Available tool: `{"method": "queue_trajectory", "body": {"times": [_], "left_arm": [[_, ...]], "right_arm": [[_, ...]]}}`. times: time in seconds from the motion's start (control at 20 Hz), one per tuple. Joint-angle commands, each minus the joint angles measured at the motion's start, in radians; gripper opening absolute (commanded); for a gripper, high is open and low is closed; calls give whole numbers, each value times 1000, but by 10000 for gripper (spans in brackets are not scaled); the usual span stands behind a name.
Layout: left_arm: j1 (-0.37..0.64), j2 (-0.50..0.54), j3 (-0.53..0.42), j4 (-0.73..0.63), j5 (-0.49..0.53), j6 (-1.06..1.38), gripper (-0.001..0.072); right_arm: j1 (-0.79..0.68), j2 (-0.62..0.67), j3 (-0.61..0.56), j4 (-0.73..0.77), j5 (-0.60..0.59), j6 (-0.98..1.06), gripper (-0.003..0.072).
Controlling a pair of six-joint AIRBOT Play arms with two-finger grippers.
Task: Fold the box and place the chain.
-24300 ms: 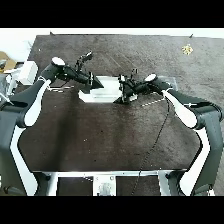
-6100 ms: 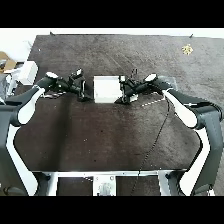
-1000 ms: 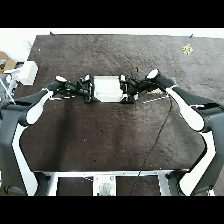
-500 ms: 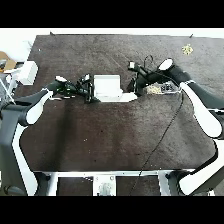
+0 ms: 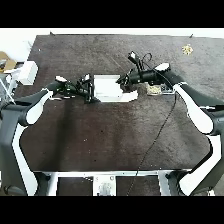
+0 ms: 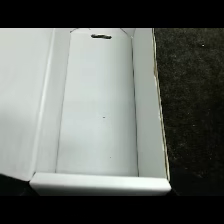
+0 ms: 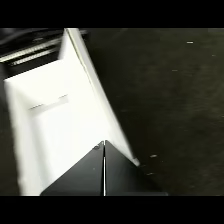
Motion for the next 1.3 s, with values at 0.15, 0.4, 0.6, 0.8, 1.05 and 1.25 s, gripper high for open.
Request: {"method": "queue_trajectory", "body": {"times": [0.15, 0.4, 0.6, 0.8, 1.05, 1.25], "left_arm": [[0, 1, 0, 0, 0, 0, 163], [0, 1, 0, 0, 0, 0, 163], [0, 1, 0, 0, 0, 0, 163], [0, 1, 0, 0, 0, 0, 163], [0, 1, 0, 0, 0, 0, 163], [0, 1, 0, 0, 0, 0, 163]], "right_arm": [[5, -77, 0, 34, -158, -43, -2], [-2, -84, 0, -64, -94, -46, -2], [-5, -82, 0, -63, -98, -100, -2], [-7, -51, 2, -19, -98, -182, -2], [-27, 77, 2, -46, 39, -191, -1], [-36, 147, -1, -316, 146, -65, 287]]}}
